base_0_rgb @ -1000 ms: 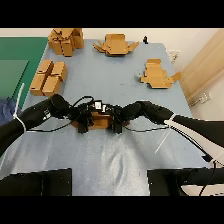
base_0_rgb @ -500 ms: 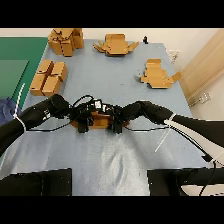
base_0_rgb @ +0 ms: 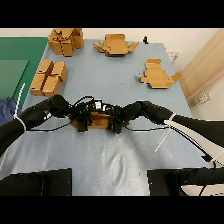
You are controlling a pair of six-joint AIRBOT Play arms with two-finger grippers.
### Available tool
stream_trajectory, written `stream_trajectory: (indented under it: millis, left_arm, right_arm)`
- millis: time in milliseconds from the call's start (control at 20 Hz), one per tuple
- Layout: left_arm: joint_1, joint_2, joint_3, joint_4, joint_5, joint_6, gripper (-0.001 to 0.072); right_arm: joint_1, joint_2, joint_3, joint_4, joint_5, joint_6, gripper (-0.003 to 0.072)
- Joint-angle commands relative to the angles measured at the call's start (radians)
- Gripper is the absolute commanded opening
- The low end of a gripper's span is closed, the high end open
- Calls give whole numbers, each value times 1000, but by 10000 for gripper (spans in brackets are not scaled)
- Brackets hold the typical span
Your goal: Fold the box.
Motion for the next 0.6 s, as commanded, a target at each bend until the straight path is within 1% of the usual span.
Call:
stream_trajectory:
  millis: [0, 100, 200, 300, 400, 450, 550]
  left_arm:
    - [0, 27, 19, -6, -70, 3, 18]
    - [1, 88, 36, -27, -119, 0, 16]
    - [10, 189, 40, -32, -140, -4, 13]
    - [65, 293, 37, -27, -188, -84, 12]
    - [197, 374, 11, -18, -247, -195, 12]
    - [290, 398, -21, -18, -247, -290, 12]
    - [467, 393, -93, -18, -236, -555, 13]
  right_arm:
    - [0, 0, -1, -3, 0, -6, 372]
    - [0, 0, -1, -3, 0, -6, 364]
    - [-1, 0, -1, -3, 0, -6, 364]
    - [-1, 0, -1, -3, 0, -7, 364]
    - [-1, 0, -1, -3, 0, -7, 364]
    - [-1, 0, -1, -3, 0, -7, 364]
    - [-1, 0, -1, -3, 0, -7, 364]
